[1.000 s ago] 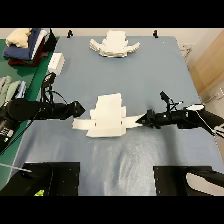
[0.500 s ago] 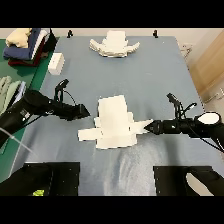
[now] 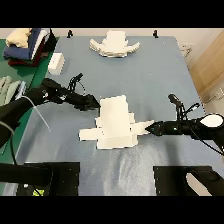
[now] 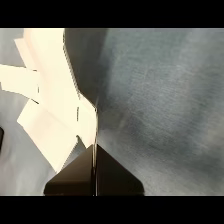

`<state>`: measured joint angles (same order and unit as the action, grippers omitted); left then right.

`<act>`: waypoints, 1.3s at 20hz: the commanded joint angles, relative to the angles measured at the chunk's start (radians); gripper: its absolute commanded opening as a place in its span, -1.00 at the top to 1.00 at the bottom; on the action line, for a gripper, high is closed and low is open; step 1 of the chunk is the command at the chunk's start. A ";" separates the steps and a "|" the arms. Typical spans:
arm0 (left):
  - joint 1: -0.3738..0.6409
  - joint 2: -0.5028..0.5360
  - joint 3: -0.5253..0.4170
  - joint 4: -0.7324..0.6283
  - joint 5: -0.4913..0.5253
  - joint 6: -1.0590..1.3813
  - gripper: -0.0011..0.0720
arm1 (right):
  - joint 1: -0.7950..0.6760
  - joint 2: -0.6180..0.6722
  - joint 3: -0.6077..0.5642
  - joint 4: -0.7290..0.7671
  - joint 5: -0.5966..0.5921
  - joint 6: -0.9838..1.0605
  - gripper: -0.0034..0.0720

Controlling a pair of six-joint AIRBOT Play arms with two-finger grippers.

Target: Fold the box.

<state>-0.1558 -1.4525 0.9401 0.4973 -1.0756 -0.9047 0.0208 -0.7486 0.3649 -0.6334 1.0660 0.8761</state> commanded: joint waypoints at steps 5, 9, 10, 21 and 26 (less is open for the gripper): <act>-0.008 -0.213 0.126 -0.116 -0.191 0.105 -0.37 | 0.000 0.002 0.000 -0.003 0.006 0.006 0.91; -0.031 -0.227 0.126 -0.117 -0.236 0.142 -0.37 | 0.000 0.002 0.000 -0.004 0.002 0.006 0.91; -0.034 -0.227 0.126 -0.121 -0.251 0.161 -0.36 | 0.000 0.002 0.000 -0.005 -0.001 0.006 0.91; -0.067 -0.227 0.126 -0.138 -0.335 0.287 0.84 | 0.000 0.002 0.000 -0.012 -0.002 0.006 0.91; -0.067 -0.227 0.126 -0.134 -0.378 0.292 0.84 | 0.000 0.002 0.000 -0.024 -0.002 0.007 0.91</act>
